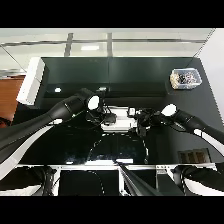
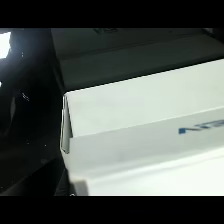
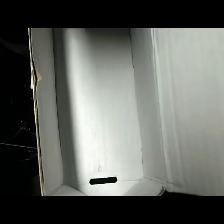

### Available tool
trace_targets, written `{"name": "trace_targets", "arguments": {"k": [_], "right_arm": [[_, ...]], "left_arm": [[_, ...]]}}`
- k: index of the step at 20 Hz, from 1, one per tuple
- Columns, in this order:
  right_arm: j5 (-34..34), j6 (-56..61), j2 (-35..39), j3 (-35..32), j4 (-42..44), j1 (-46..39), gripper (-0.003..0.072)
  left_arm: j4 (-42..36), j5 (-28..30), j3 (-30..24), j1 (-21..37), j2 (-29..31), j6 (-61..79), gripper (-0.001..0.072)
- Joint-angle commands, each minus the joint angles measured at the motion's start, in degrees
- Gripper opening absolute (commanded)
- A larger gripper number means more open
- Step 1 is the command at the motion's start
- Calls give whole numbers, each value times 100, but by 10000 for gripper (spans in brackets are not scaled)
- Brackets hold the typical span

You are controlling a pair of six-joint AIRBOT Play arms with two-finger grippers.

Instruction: Fold the box and place the chain.

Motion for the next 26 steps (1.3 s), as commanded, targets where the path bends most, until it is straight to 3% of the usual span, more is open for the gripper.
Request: {"name": "trace_targets", "arguments": {"k": [1, 6, 7, 8, 9, 26], "right_arm": [[2, 11, -4, 2, 20, 0, 495], [2, 11, -4, 2, 20, 0, 495], [2, 11, -4, 2, 17, 0, 495], [2, 13, -4, 2, 20, 0, 495], [2, 11, -4, 2, 20, 0, 495], [2, 13, -4, 0, 20, 0, 495]], "left_arm": [[2, -85, 15, -15, -42, -59, 294], [17, -116, 149, -13, -42, -37, 298], [-7, -109, 160, -13, -42, -35, 331], [-28, -111, 160, -17, -42, -35, 466], [-26, -120, 160, -39, -42, -31, 530], [485, -140, 160, -109, -42, -304, 523]]}}
